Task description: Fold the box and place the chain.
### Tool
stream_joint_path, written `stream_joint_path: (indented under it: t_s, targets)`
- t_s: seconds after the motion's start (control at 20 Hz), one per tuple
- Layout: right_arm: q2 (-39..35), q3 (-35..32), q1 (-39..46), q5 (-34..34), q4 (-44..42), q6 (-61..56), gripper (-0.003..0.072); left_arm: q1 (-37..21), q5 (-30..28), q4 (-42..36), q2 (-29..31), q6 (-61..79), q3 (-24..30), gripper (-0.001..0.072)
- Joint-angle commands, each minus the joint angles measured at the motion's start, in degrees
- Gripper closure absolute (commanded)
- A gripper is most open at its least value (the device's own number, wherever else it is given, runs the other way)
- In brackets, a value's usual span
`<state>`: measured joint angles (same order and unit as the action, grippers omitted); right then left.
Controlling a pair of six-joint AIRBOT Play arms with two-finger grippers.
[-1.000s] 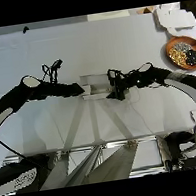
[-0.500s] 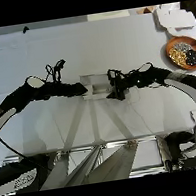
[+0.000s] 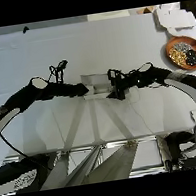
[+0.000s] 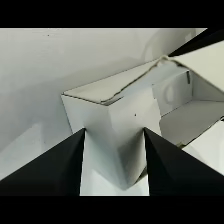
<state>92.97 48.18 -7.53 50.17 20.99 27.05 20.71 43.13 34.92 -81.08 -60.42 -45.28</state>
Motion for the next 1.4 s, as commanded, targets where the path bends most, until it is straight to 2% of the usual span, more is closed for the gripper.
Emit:
stream_joint_path:
  t_s: [0.0,0.15,0.2,0.25,0.35,0.6,0.8,1.2,1.35]
  targets:
    - [0.0,0.1,0.0,0.0,0.1,0.0,0.0240,0.4,-1.2,1.6,-0.1,-0.3,0.0,0.0328]
    - [0.0,0.1,0.0,0.0,0.1,0.0,0.0240,0.5,-1.6,2.4,-0.1,-0.3,0.0,0.0328]
    - [0.0,0.1,0.0,0.0,0.1,0.0,0.0240,0.5,-1.8,2.5,-0.1,-0.3,0.0,0.0337]
    - [0.0,0.1,0.0,0.0,0.1,0.0,0.0240,0.5,-1.7,2.5,0.0,-0.3,-0.1,0.0374]
    - [0.0,0.1,0.0,0.0,0.1,0.0,0.0240,0.7,-1.0,3.7,0.0,-2.3,-1.1,0.0379]
    - [0.0,0.1,0.0,0.0,0.1,0.0,0.0240,2.7,0.3,19.6,-0.1,-14.7,-5.3,0.0374]
    - [0.0,0.1,0.0,0.0,0.1,0.0,0.0240,4.5,1.8,26.2,-0.3,-20.1,-6.4,0.0374]
    - [0.0,0.1,0.0,0.0,0.1,0.0,0.0240,6.3,1.6,26.9,-0.6,-26.2,-6.6,0.0364]
    - [0.0,0.1,0.0,0.0,0.1,0.0,0.0240,7.8,5.1,32.0,-1.4,-30.4,-9.9,0.0366]
